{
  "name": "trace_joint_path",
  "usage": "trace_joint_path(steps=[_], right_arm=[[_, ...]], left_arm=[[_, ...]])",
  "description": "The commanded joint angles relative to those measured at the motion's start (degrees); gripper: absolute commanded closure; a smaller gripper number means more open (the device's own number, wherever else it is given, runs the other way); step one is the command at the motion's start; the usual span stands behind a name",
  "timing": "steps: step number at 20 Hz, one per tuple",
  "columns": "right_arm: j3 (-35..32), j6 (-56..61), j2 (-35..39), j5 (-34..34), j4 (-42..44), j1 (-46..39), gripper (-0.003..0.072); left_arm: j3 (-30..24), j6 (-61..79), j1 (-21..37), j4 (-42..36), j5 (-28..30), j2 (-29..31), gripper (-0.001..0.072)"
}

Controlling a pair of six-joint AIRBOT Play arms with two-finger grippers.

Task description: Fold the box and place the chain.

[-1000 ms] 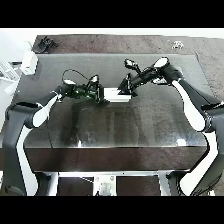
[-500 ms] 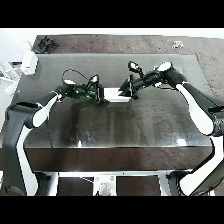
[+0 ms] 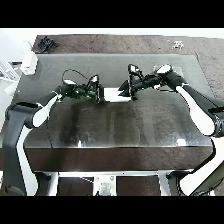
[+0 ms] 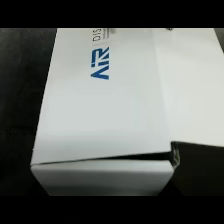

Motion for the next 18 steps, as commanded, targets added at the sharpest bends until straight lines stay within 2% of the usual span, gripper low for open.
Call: trace_joint_path(steps=[1, 6, 9, 10, 11, 18], right_arm=[[-1.5, -2.0, 0.6, -0.3, 1.0, 0.2, 0.0398], [-6.7, -3.5, 4.2, -2.3, 1.5, 0.1, 0.0397], [-6.8, -3.7, 4.2, -6.8, 1.5, 0.5, 0.0316], [-6.8, -4.5, 4.2, -8.0, 1.6, 0.8, 0.0257], [-7.0, -4.9, 4.2, -8.8, 1.6, 1.0, 0.023], [-8.2, -6.6, 4.2, -10.4, 2.3, 1.2, 0.0253]], left_arm=[[0.0, 0.0, 0.0, 0.0, 0.0, 0.0, 0.0232], [0.0, 0.0, 0.0, 0.0, 0.0, 0.0, 0.0232], [0.0, 0.0, 0.0, 0.0, 0.0, 0.0, 0.0232], [0.0, 0.0, 0.0, 0.0, 0.0, 0.0, 0.0232], [0.0, 0.0, 0.0, 0.0, 0.0, 0.0, 0.0232], [0.0, 0.0, 0.0, 0.0, 0.0, 0.0, 0.0232]])
